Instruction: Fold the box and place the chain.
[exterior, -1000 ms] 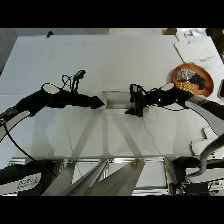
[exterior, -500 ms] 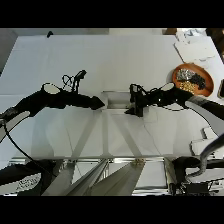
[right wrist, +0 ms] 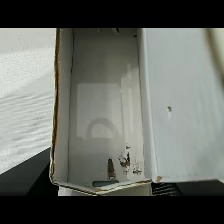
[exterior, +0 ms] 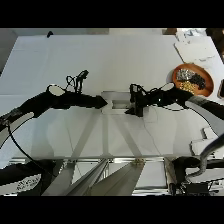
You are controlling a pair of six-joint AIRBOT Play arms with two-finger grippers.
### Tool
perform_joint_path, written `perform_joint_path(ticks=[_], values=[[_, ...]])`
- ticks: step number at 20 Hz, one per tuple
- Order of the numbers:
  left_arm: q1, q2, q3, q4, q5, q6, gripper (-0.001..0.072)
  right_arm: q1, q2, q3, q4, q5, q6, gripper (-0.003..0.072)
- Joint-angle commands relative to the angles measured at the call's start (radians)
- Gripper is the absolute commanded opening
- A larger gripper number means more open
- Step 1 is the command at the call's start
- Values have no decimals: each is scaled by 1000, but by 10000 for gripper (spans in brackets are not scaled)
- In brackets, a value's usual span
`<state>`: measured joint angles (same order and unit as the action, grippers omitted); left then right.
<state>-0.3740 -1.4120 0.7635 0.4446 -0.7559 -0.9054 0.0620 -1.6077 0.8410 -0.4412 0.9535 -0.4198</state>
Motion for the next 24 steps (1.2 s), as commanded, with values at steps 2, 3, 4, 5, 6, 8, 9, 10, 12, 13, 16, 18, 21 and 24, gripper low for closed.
perform_joint_path(ticks=[2, 3, 4, 5, 6, 8, 9, 10, 12, 13, 16, 18, 21, 24], values=[[-14, -2, 21, 86, 19, -75, 435, 0, 0, 1, 0, 0, 0, 493], [-19, -2, 37, 127, 19, -113, 435, 0, 0, 1, 0, 0, 0, 493], [-23, -2, 58, 176, 19, -149, 435, 0, 0, 1, 0, 0, 0, 493], [-31, -3, 79, 224, 19, -185, 435, 0, 0, 1, 0, 0, 0, 493], [-41, -6, 99, 266, 18, -219, 435, 0, 0, 1, 0, 0, 0, 493], [-68, -16, 127, 347, 18, -278, 436, 0, 0, 1, 0, 0, 0, 493], [-80, -22, 137, 380, 16, -301, 436, 0, 0, 1, 0, 0, 0, 493], [-90, -27, 141, 397, 16, -322, 436, 0, 0, 1, 0, 0, 0, 493], [-102, -34, 141, 410, 13, -335, 436, 0, 0, 1, 0, 0, 0, 493], [-106, -36, 141, 410, 13, -337, 436, 0, 0, 1, 0, 0, 0, 493], [-108, -37, 141, 427, 19, -382, 436, 0, 0, 1, 0, 0, 0, 493], [-109, -37, 150, 481, 9, -430, 436, 0, 0, 1, 0, 0, 0, 493], [-131, -37, 202, 637, -27, -520, 436, 0, 0, 1, 0, 0, 0, 493], [-164, -43, 249, 682, -38, -546, 435, 0, 0, 1, 0, 0, 0, 493]])
